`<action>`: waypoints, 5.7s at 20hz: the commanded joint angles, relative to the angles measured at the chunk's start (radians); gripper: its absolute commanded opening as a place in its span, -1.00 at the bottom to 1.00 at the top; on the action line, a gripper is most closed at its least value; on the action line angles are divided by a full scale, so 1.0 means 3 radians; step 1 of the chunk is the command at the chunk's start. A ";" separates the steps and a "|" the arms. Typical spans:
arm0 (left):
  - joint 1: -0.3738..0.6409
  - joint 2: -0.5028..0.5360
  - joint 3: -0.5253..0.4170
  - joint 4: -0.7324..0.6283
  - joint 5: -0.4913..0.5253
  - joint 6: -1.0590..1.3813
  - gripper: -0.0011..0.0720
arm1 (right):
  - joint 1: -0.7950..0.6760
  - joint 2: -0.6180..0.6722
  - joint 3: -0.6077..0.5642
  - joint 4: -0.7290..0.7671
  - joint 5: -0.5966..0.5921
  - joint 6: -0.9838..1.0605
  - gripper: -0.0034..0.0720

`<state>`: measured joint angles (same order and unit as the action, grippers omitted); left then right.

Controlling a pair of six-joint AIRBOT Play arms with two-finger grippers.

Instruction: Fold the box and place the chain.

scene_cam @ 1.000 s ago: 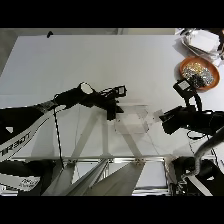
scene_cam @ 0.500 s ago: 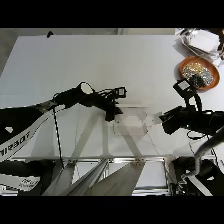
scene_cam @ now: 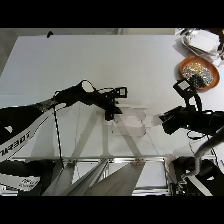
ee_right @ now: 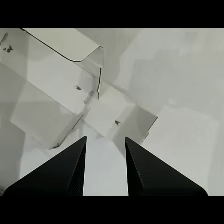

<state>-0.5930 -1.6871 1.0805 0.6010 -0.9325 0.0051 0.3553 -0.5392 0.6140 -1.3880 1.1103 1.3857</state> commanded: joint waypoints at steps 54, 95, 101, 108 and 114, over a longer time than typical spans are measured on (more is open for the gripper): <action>-0.0001 -0.0099 0.0010 0.0018 0.0027 -0.0020 -0.94 | 0.0893 -0.0559 -0.1050 0.0078 -0.1359 -0.2566 0.88; -0.0003 -0.0099 0.0010 0.0018 0.0028 -0.0022 -0.94 | -0.0008 -0.0759 -0.0910 0.1455 -0.1686 -0.4390 0.88; -0.0003 -0.0100 0.0010 0.0019 0.0027 -0.0020 -0.94 | -0.0206 -0.0984 -0.0910 0.1775 -0.1578 -0.4391 0.92; -0.0003 -0.0099 0.0010 0.0018 0.0028 -0.0022 -0.94 | -0.0449 -0.1040 -0.0910 0.1999 -0.1466 -0.4758 0.92; -0.0003 -0.0099 0.0010 0.0018 0.0028 -0.0022 -0.94 | -0.0548 -0.1297 -0.0910 0.2449 -0.1431 -0.5281 0.92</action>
<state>-0.5930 -1.7168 1.0840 0.6064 -0.9245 -0.0013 0.2008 -0.8936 0.3405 -0.7300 0.6746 -0.1162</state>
